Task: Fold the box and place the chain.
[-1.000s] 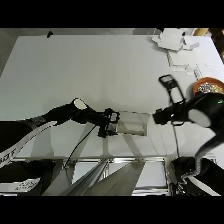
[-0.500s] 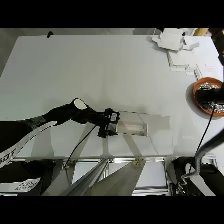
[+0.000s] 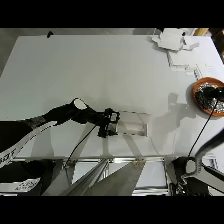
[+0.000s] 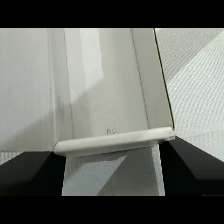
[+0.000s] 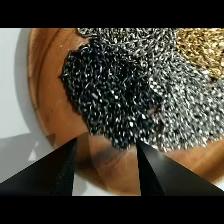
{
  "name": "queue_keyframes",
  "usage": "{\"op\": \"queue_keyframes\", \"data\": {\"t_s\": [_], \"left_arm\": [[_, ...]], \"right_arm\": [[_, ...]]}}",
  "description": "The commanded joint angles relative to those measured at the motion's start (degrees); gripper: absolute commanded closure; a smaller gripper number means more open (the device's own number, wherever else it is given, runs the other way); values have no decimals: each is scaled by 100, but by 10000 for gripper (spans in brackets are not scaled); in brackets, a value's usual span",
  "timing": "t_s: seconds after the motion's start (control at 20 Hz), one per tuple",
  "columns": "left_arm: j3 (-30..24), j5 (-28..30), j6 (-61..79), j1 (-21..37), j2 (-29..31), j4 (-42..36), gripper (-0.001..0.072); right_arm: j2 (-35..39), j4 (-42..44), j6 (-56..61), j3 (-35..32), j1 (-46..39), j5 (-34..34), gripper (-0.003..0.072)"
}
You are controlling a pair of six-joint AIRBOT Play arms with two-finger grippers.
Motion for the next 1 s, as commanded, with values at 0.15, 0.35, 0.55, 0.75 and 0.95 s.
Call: {"op": "queue_keyframes", "data": {"t_s": [0.15, 0.35, 0.55, 0.75, 0.95], "left_arm": [[4, -4, 0, 4, 4, 0, 437], [4, -7, 0, 4, 4, 2, 437], [4, -7, 0, 4, 4, 0, 437], [4, -7, 0, 4, 4, 0, 437], [4, -7, 0, 4, 2, 0, 437]], "right_arm": [[-800, 24, -52, 7, -111, -579, 372], [-811, 262, -59, 7, -111, -835, 372], [-935, 299, -57, 7, -111, -901, 405], [-973, 299, -57, 7, -114, -1115, 470], [-997, 374, -59, 7, -114, -1217, 510]]}}
